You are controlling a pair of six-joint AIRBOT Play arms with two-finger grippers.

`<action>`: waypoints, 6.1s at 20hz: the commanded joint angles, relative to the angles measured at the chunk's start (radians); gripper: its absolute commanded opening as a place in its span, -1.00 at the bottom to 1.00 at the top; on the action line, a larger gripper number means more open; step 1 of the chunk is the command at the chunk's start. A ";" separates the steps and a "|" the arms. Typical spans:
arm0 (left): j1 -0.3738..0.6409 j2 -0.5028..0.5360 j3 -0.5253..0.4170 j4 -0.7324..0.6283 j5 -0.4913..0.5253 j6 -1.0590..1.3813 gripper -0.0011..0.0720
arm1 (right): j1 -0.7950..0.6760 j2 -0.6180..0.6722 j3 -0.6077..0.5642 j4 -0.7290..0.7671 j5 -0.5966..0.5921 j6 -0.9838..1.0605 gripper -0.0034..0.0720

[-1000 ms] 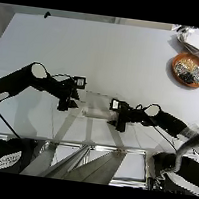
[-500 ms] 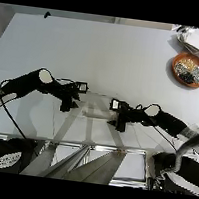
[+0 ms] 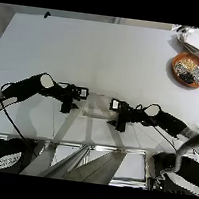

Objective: Fold the box and place the chain.

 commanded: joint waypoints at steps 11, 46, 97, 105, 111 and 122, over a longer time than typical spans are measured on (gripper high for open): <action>-0.002 0.064 0.000 -0.059 -0.181 0.125 -0.22 | 0.000 0.001 0.000 -0.002 0.000 -0.003 -0.13; -0.081 0.000 0.000 -0.294 -0.091 0.130 0.23 | 0.000 0.001 0.000 -0.002 0.000 -0.003 -0.13; -0.004 0.146 -0.070 -0.163 -0.127 -1.243 -0.72 | 0.000 0.001 0.000 -0.002 0.000 -0.003 -0.13; 0.004 0.191 -0.069 -0.214 -0.114 -1.154 -0.37 | 0.000 0.001 0.000 -0.002 0.000 -0.003 -0.13; 0.001 0.195 -0.069 -0.212 -0.105 -1.154 -0.17 | 0.000 0.001 0.000 -0.002 0.000 -0.003 -0.13; -0.106 0.194 -0.043 -0.018 -0.045 -1.381 0.16 | 0.000 0.001 0.000 -0.002 0.000 -0.003 -0.13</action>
